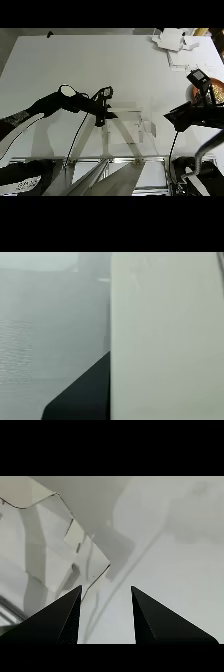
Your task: Fold the box and place the chain.
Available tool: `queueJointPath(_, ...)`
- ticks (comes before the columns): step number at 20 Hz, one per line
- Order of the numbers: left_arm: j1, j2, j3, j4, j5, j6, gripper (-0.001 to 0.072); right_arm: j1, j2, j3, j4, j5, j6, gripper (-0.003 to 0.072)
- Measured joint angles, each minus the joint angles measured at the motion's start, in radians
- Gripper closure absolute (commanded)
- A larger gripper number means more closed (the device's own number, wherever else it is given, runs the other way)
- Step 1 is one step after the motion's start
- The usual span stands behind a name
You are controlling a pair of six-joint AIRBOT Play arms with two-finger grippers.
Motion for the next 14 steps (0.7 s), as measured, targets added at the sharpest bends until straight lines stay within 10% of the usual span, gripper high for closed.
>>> queueJointPath(14, -0.045, -0.088, -0.006, 0.003, 0.083, 0.121, 0.0705, 0.000, 0.000, 0.001, 0.016, 0.006, -0.071, 0.0346)
